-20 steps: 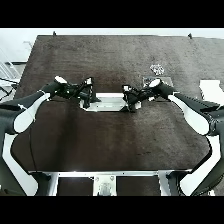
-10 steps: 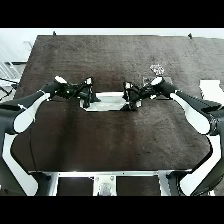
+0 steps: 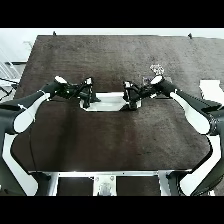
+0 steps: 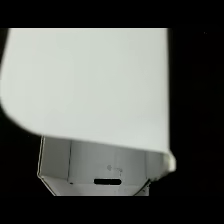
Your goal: Fold the box and place the chain.
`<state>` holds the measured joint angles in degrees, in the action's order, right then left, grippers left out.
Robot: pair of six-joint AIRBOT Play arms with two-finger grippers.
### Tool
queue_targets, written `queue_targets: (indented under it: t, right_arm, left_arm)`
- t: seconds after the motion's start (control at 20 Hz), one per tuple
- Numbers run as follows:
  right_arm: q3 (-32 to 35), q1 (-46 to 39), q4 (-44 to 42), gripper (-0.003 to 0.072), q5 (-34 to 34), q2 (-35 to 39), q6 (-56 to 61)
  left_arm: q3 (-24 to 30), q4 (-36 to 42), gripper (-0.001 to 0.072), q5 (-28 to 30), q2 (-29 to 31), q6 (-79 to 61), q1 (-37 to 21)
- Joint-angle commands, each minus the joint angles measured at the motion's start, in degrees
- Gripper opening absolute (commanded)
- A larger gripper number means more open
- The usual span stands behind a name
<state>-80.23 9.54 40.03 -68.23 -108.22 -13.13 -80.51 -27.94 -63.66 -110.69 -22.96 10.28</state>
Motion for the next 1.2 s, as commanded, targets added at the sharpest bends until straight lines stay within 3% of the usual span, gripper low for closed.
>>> queue_targets:
  t: [0.0,0.9,1.1,1.15]
  right_arm:
    - [-0.6,0.0,0.7,0.0687,-1.0,0.0,1.2]
    - [-3.3,1.0,-0.1,0.0683,-0.3,-3.6,3.9]
    - [-3.2,1.0,0.1,0.0642,-0.3,-3.6,3.9]
    - [-3.2,1.0,0.1,0.0578,-0.2,-3.6,3.7]
  left_arm:
    - [0.0,0.0,0.0020,0.0,0.0,0.0,0.0]
    - [0.0,0.1,0.0020,0.0,0.0,0.0,0.0]
    - [0.0,0.1,0.0021,0.0,0.0,0.0,0.0]
    - [0.0,0.1,0.0021,0.0,0.0,0.0,0.0]
